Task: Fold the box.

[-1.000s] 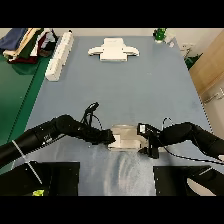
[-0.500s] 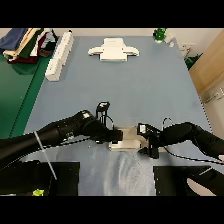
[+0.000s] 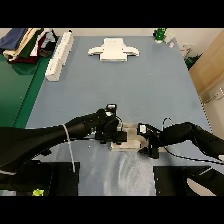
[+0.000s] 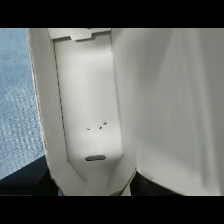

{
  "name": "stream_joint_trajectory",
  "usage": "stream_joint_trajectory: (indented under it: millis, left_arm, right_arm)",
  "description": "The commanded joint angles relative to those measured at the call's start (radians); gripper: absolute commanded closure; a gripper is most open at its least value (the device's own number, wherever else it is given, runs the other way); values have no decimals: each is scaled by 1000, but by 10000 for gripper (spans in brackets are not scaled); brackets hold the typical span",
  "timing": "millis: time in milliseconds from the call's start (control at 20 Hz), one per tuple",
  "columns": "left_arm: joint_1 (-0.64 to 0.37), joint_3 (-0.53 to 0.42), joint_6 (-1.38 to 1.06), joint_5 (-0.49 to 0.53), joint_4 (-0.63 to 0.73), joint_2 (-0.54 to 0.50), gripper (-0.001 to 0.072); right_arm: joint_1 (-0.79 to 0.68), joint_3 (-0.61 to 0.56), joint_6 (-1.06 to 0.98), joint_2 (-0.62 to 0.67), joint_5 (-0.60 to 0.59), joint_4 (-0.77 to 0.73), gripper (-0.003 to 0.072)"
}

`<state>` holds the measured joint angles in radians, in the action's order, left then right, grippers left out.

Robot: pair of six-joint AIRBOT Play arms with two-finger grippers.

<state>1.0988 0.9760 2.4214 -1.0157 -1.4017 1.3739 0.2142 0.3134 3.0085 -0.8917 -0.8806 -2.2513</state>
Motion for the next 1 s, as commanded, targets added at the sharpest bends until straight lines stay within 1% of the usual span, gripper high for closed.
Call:
stream_joint_trajectory:
  millis: [0, 200, 250, 350, 400, 750, 900, 950]
  left_arm:
    - [5, 46, 14, -70, -19, 62, 302]
    - [5, 60, 14, -93, -14, 92, 302]
    - [5, 61, 18, -95, -15, 93, 352]
    - [5, 61, 40, -94, -17, 92, 561]
    - [5, 61, 37, -92, -17, 92, 694]
    - [5, 62, 35, -105, -9, 91, 694]
    - [5, 92, 2, -177, -10, 91, 691]
    - [5, 108, 2, -193, -13, 91, 609]
  right_arm:
    - [0, 1, 0, 1, 0, 0, 196]
    - [0, 1, 0, 1, 0, 0, 196]
    - [0, 1, 0, 1, 0, 0, 196]
    - [0, 1, 0, 1, 0, 0, 196]
    - [0, 1, 0, 1, 0, 0, 196]
    - [0, 1, 0, 1, 0, 0, 196]
    - [0, 1, 0, 1, 0, 0, 196]
    - [0, 1, 0, 1, 0, 0, 196]
